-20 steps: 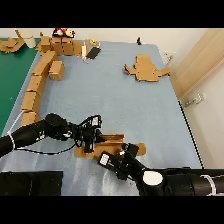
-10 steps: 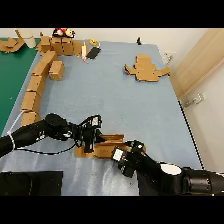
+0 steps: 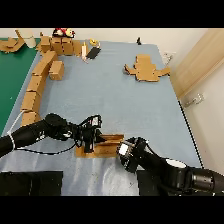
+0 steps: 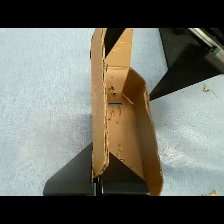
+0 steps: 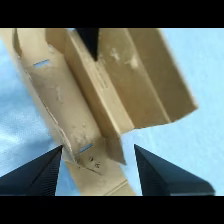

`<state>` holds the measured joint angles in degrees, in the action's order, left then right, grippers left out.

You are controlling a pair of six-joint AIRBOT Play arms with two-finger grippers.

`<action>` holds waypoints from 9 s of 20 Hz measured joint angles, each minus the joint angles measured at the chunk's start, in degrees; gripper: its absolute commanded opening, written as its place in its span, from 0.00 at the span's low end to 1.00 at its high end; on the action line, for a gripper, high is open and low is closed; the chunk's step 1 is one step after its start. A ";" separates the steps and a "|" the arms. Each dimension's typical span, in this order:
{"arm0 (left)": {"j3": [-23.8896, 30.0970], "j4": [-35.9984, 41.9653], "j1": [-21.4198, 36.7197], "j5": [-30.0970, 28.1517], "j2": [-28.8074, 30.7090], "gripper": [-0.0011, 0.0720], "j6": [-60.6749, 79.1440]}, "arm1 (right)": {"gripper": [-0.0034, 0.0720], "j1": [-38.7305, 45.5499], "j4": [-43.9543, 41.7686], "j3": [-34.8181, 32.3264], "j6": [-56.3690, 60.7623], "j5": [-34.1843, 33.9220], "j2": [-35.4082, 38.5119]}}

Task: Fold the box.

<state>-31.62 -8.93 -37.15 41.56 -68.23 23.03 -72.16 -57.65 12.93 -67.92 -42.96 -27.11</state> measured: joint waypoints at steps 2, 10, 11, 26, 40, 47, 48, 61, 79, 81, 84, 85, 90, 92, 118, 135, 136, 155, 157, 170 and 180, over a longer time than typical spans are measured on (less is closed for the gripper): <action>0.00 0.00 0.00 0.00 0.00 0.03 0.02 | 0.99 4.48 -3.34 -0.17 -5.60 2.86 0.09; 0.00 0.00 -0.02 0.00 0.00 0.04 0.02 | 0.99 26.36 -43.74 -0.35 -54.58 7.63 -2.21; 0.00 0.00 -0.02 0.00 0.00 0.03 0.02 | 0.99 28.46 -48.11 -0.28 -59.89 7.08 -2.97; 0.00 0.00 0.00 0.00 0.00 0.03 0.00 | 0.99 40.26 -65.59 4.87 -88.04 -0.02 -16.11; 0.00 -0.02 0.00 0.00 0.00 0.04 0.00 | 0.99 40.30 -65.61 5.01 -92.70 0.68 -18.47; 0.00 0.00 0.00 0.00 0.00 0.03 0.00 | 0.97 40.30 -66.07 5.01 -95.67 0.96 -20.26; 0.00 0.00 -0.02 0.00 0.00 0.03 0.00 | 0.97 40.30 -66.14 5.01 -95.86 1.22 -20.44; 0.00 -0.04 -0.02 0.07 -0.02 0.03 0.02 | 0.59 40.26 -66.16 5.07 -96.56 1.55 -22.08; -0.13 2.27 0.00 -1.22 -0.04 0.03 0.09 | 0.59 40.33 -66.01 5.07 -96.67 1.31 -22.10; -0.17 3.43 0.00 -1.57 -0.04 0.03 0.09 | 0.59 40.33 -66.01 5.07 -96.63 1.29 -22.10; -0.24 4.46 0.00 -1.73 -0.04 0.04 0.09 | 0.59 40.33 -66.01 5.07 -96.61 1.29 -22.10; -0.24 4.57 0.00 -1.75 -0.04 0.03 0.09 | 0.59 40.33 -66.01 5.07 -96.61 1.29 -22.10; -0.24 5.18 0.00 -0.66 -0.04 0.04 -0.35 | 0.59 40.33 -66.01 5.07 -96.63 1.29 -22.10; -0.24 5.27 0.00 -0.26 -0.04 0.03 -0.46 | 0.59 40.33 -66.01 5.07 -96.63 1.29 -22.10; 0.68 -32.92 -4.55 21.38 17.05 0.03 -77.88 | 0.81 40.24 -65.85 5.05 -96.48 1.27 -22.14; 0.74 -23.78 -10.25 11.67 17.14 0.03 -84.13 | 0.59 40.24 -65.99 5.05 -96.45 1.33 -22.12; 0.66 -22.60 -10.23 9.75 16.85 0.03 -84.08 | 0.59 40.24 -65.99 5.05 -96.45 1.33 -22.12; -8.87 -13.75 -1.42 -1.68 -8.55 0.03 -85.31 | 0.59 40.24 -65.88 5.05 -96.43 1.51 -22.12; -9.14 -13.94 -1.40 -0.61 -9.44 0.03 -85.66 | 0.59 40.24 -65.79 5.05 -96.43 1.51 -22.12; -8.66 -24.68 3.96 4.46 8.26 0.03 -76.96 | 0.59 40.24 -65.59 5.05 -96.43 1.36 -22.12; 2.49 -43.39 -4.37 4.98 29.18 0.79 -64.76 | 0.59 40.24 -65.57 5.05 -96.43 1.55 -22.12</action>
<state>-29.12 -52.31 -41.52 46.54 -39.05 -41.74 -31.92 -123.22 17.98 -164.35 -41.41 -49.23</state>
